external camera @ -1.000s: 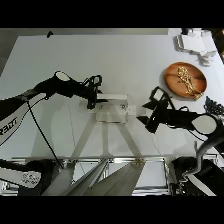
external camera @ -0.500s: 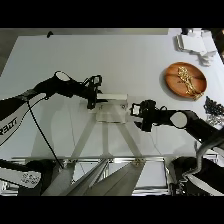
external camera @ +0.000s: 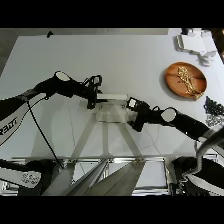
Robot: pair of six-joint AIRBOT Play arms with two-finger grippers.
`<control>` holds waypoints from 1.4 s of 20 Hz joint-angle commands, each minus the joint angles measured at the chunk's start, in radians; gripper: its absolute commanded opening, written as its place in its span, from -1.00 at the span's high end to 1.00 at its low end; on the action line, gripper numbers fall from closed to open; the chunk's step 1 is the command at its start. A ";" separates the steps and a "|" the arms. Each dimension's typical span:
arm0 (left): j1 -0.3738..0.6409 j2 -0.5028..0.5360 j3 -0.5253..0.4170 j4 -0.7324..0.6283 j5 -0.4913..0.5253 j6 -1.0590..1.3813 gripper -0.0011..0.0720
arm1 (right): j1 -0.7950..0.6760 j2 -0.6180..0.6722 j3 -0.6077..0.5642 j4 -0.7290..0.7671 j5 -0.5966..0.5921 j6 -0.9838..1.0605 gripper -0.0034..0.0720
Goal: Fold the box and place the chain.
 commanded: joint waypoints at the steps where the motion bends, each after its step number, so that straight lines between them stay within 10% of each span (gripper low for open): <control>1: 0.000 -0.001 0.000 0.000 0.000 0.000 0.95 | 0.020 -0.009 0.000 0.099 -0.010 -0.003 -0.96; 14: 0.000 -0.001 0.000 0.000 0.000 0.000 0.95 | -0.049 -0.011 0.065 0.069 0.006 0.204 -0.93; 28: 0.000 -0.001 0.000 0.000 0.000 0.000 0.95 | -0.151 -0.274 0.352 -0.017 0.276 -0.137 -0.87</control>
